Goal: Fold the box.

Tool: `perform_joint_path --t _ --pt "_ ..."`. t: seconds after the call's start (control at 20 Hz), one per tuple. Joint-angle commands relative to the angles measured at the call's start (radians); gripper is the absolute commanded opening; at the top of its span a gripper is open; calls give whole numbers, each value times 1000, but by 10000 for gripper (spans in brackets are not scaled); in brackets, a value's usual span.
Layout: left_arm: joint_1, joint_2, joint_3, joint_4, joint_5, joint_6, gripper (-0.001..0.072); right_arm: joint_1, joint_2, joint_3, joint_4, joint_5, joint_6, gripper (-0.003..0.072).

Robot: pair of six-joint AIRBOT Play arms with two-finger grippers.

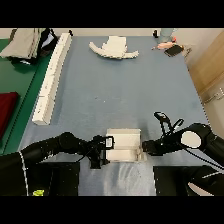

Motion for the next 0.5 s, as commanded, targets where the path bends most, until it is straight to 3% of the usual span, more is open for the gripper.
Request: perform_joint_path --t 0.0,0.15,0.25,0.45 --pt "0 0 0 0 0 0 407 0 -1 34 16 0 -20 173" --pt "0 0 0 1 0 0 407 0 -1 34 16 15 -20 174" --pt "0 0 0 0 0 0 407 0 -1 34 16 18 -20 351" --pt "0 0 0 0 0 0 407 0 6 35 18 25 -20 352"
